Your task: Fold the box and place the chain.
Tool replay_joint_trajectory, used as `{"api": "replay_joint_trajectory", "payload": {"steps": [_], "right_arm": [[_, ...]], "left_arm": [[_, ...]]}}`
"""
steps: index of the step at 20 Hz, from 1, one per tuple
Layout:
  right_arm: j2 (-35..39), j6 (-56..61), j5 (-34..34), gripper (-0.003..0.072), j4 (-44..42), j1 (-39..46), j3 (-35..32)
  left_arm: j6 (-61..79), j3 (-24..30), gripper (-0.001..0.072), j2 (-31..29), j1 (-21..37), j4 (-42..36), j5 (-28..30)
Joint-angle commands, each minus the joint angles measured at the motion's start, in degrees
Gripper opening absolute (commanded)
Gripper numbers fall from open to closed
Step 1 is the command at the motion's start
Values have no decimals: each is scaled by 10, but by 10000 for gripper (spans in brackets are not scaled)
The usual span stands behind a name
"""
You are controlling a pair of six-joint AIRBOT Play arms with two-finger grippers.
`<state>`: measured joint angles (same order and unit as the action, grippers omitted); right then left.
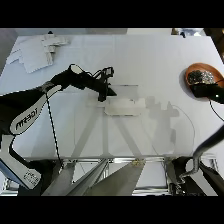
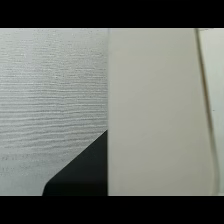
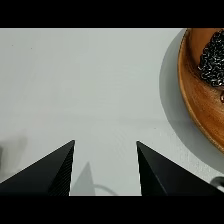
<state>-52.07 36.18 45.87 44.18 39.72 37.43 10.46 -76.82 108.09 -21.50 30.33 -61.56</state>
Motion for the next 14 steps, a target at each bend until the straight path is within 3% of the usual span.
{"api": "replay_joint_trajectory", "payload": {"steps": [1, 7, 8, 10, 14], "right_arm": [[0, -11, 29, 397, -1, -2, 2], [33, -222, 94, 426, -11, -114, 4], [42, -238, 99, 498, -11, -138, 4], [60, -268, 120, 538, -10, -181, 4], [93, -307, 182, 542, -9, -239, 4]], "left_arm": [[0, 0, 8, 0, 0, 4, 1], [0, 0, 9, 0, 0, 4, 0], [0, 0, 9, 0, 0, 4, 1], [0, 0, 9, 0, 0, 4, 1], [0, 0, 9, 0, 0, 4, 1]]}}
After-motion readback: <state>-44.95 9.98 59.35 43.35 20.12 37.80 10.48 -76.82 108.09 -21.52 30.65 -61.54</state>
